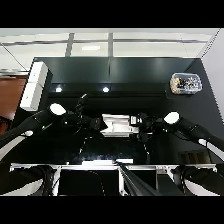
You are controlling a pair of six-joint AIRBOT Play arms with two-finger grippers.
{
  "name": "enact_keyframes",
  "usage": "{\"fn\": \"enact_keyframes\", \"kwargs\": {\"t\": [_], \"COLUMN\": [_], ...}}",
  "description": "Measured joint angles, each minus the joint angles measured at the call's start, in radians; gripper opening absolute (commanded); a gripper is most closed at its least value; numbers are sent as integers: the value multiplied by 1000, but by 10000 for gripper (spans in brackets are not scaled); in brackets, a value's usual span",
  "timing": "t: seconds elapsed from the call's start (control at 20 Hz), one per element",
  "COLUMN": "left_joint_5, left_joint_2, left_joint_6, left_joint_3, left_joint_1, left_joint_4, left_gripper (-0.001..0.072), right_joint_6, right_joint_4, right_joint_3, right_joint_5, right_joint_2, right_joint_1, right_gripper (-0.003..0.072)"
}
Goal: Fold the box and place the chain.
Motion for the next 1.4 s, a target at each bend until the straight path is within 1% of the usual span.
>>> {"fn": "enact_keyframes", "kwargs": {"t": [0.2, 0.3, 0.4, 0.45, 0.5, 0.55, 0.6, 0.7, 1.0, 1.05, 1.1, 1.15, 1.25, 1.3, 1.4], "left_joint_5": [45, 68, 79, 79, 77, 72, 58, 11, -121, -140, -154, -169, -187, -193, -208], "left_joint_2": [0, 0, 0, 0, 0, 0, -3, -16, -113, -129, -145, -156, -173, -178, -183], "left_joint_6": [-66, -135, -242, -322, -414, -496, -578, -707, -941, -980, -1020, -1052, -1103, -1120, -1150], "left_joint_3": [8, 28, 64, 86, 109, 130, 153, 200, 348, 367, 383, 393, 408, 412, 419], "left_joint_1": [-37, -69, -114, -143, -172, -198, -225, -270, -362, -373, -383, -390, -398, -401, -404], "left_joint_4": [36, 100, 211, 290, 377, 457, 539, 653, 832, 858, 880, 894, 913, 919, 925], "left_gripper": [680, 678, 673, 644, 558, 538, 538, 538, 536, 518, 411, 342, 327, 272, 266], "right_joint_6": [0, 0, 0, 0, 0, 0, 0, 0, 0, 0, 0, 0, 0, 0, 0], "right_joint_4": [0, 0, 0, 0, 0, 0, 0, 0, 0, 0, 0, 0, 0, 0, 0], "right_joint_3": [0, 0, 0, 0, 0, 0, 0, 0, 0, 0, 0, 0, 0, 0, 0], "right_joint_5": [0, 0, 0, 0, 0, 0, 0, 0, 0, 0, 0, 0, 0, 0, 0], "right_joint_2": [0, 0, 0, 0, 0, 0, 0, 0, 0, 0, 0, 0, 0, 0, 0], "right_joint_1": [0, 0, 0, 0, 0, 0, 0, 0, 0, 0, 0, 0, 0, 0, 0], "right_gripper": [232, 232, 232, 232, 232, 232, 232, 232, 232, 232, 232, 232, 232, 231, 232]}}
